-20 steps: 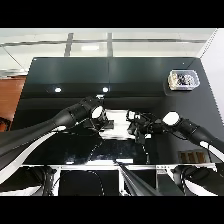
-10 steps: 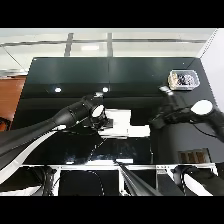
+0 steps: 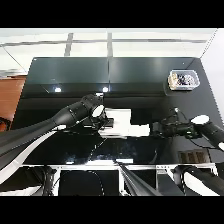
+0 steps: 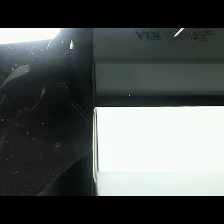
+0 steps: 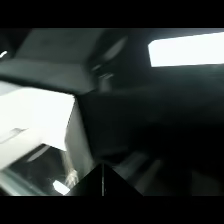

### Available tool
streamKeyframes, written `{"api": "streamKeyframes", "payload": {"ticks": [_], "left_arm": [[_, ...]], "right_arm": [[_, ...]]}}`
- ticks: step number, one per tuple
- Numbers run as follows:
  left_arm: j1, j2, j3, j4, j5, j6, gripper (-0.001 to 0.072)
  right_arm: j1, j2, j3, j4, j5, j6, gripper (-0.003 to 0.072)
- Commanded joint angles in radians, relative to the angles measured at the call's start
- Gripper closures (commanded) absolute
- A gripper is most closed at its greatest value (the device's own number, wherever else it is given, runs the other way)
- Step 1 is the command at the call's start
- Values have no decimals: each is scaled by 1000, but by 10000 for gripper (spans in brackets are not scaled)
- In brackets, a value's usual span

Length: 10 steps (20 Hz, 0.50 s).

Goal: Fold the box and place the chain.

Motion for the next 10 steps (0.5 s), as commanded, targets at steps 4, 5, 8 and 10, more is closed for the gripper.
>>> {"api": "streamKeyframes", "payload": {"ticks": [4, 5, 8, 10], "left_arm": [[0, -1, 1, 0, -2, 0, 685], [0, -1, 1, 0, -1, 0, 685], [0, -1, 1, 0, -1, 0, 685], [0, -1, 1, 0, -1, 0, 685]], "right_arm": [[139, -63, 95, 211, -3, -129, 236], [141, -63, 125, 209, 42, -129, 196], [194, -63, 172, 209, 65, -94, 199], [255, -63, 180, 182, 28, -49, 287]]}}
